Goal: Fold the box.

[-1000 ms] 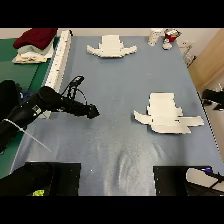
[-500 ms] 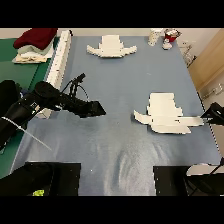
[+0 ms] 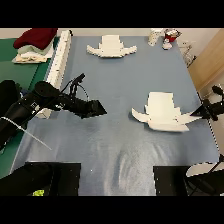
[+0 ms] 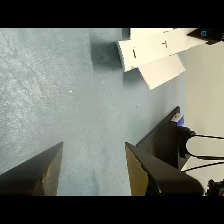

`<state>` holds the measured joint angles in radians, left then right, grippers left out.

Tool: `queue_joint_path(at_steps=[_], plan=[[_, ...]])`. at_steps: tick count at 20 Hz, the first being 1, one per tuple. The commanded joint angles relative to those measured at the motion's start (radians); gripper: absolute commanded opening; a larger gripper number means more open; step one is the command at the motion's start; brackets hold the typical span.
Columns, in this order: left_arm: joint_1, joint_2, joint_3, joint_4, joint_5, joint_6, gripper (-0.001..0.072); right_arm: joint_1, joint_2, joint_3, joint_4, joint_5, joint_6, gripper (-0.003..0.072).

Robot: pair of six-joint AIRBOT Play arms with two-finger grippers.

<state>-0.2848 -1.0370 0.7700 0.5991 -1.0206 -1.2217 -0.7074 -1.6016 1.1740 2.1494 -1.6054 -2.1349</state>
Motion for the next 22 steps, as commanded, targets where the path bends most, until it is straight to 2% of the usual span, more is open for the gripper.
queue_joint_path(at_steps=[1, 5, 7, 9, 13, 16, 19, 22], plan=[[0.0, 0.0, 0.001, -0.001, -0.001, -0.001, 0.0587, 0.079, -0.003, 0.037, 0.083, -0.051, -0.017, 0.0002], [0.0, 0.0, 0.001, 0.007, 0.02, 0.002, 0.0586, 0.222, 0.028, 0.029, 0.13, 0.013, 0.083, 0.0001], [0.006, 0.0, 0.001, 0.017, 0.022, 0.014, 0.0586, 0.312, 0.082, -0.017, 0.128, 0.08, 0.115, 0.0001], [0.045, 0.0, 0.003, 0.018, -0.011, 0.04, 0.0586, 0.407, 0.173, -0.121, 0.127, 0.158, 0.138, 0.0001], [0.228, -0.015, 0.009, 0.018, -0.146, 0.091, 0.0586, 0.581, 0.459, -0.475, 0.127, 0.391, 0.195, 0.0001], [0.329, -0.085, 0.01, 0.002, -0.211, 0.156, 0.0586, 0.703, 0.684, -0.692, 0.135, 0.554, 0.224, 0.0001], [0.34, -0.201, 0.018, -0.038, -0.213, 0.243, 0.0586, 0.81, 0.856, -0.802, 0.136, 0.69, 0.235, 0.0001], [0.333, -0.319, 0.044, -0.121, -0.212, 0.349, 0.0586, 0.86, 0.918, -0.83, 0.128, 0.716, 0.235, 0.0001]])
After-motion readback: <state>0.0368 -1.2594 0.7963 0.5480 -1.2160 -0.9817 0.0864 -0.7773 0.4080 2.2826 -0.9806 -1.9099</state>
